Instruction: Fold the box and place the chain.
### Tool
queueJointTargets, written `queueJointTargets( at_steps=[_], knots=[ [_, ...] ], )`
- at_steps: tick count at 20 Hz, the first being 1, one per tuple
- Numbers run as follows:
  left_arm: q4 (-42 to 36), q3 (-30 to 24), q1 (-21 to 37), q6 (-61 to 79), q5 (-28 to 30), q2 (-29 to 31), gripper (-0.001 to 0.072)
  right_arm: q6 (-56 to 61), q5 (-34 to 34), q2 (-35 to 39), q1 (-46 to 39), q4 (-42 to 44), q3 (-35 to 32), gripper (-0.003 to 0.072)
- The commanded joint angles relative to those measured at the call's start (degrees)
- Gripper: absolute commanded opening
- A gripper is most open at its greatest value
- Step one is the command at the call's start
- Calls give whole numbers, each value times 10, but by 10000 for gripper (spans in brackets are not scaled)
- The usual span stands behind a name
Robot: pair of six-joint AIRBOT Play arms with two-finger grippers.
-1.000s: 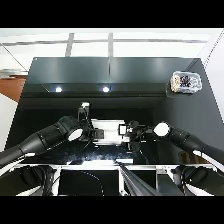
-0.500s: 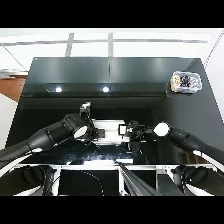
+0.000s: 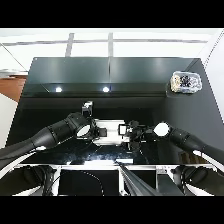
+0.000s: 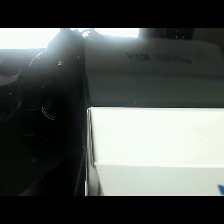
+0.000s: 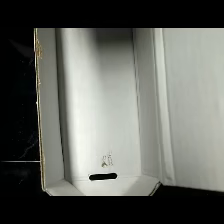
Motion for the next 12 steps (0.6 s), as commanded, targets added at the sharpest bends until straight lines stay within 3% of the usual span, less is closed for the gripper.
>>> queueJointTargets(
  at_steps=[1, 12],
  knots=[
    [2, 1, 0, 0, 6, -4, 222, 0, 0, 0, 0, 0, 0, 469],
    [2, 3, 0, 0, 0, -16, 208, 0, 0, 0, 0, 0, 0, 469]
  ],
)
